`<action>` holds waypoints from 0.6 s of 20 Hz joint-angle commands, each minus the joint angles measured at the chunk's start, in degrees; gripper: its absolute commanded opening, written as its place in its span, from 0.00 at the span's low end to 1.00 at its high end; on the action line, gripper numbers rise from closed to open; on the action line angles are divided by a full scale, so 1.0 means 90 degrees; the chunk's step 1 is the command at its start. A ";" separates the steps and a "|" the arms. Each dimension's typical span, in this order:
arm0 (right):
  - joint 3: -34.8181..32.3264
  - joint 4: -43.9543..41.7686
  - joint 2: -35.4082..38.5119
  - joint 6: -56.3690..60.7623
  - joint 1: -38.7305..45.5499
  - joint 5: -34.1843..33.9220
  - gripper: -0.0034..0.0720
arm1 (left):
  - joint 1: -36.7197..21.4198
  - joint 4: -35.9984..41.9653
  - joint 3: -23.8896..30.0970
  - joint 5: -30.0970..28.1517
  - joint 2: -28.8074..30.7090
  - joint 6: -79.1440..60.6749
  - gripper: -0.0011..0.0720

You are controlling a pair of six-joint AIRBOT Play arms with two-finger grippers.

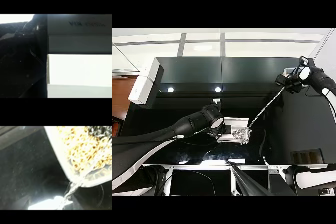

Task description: Fold the box and place the chain.

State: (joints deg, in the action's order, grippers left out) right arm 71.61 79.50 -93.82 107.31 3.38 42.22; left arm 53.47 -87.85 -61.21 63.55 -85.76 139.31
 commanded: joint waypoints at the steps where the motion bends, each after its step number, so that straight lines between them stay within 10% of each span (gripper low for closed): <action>1: 0.0148 0.0032 -0.0151 0.0070 0.0107 0.0148 0.75 | -0.0002 0.0000 0.0002 -0.0002 -0.0002 0.0000 0.06; 5: 0.0148 0.0078 -0.0151 0.0029 0.0141 0.0284 0.70 | -0.0002 0.0002 0.0002 0.0000 -0.0002 0.0000 0.06; 7: 0.0148 0.0078 -0.0151 0.0015 0.0141 0.0284 0.19 | -0.0002 0.0000 0.0002 0.0000 -0.0002 0.0000 0.06; 8: 0.0148 0.0075 -0.0141 -0.0058 0.0141 0.0294 0.12 | -0.0002 0.0002 0.0002 0.0002 -0.0002 0.0000 0.06; 12: 0.0148 0.0058 0.0185 -0.0457 0.0170 0.0554 0.10 | -0.0002 0.0002 0.0002 0.0000 -0.0002 0.0000 0.06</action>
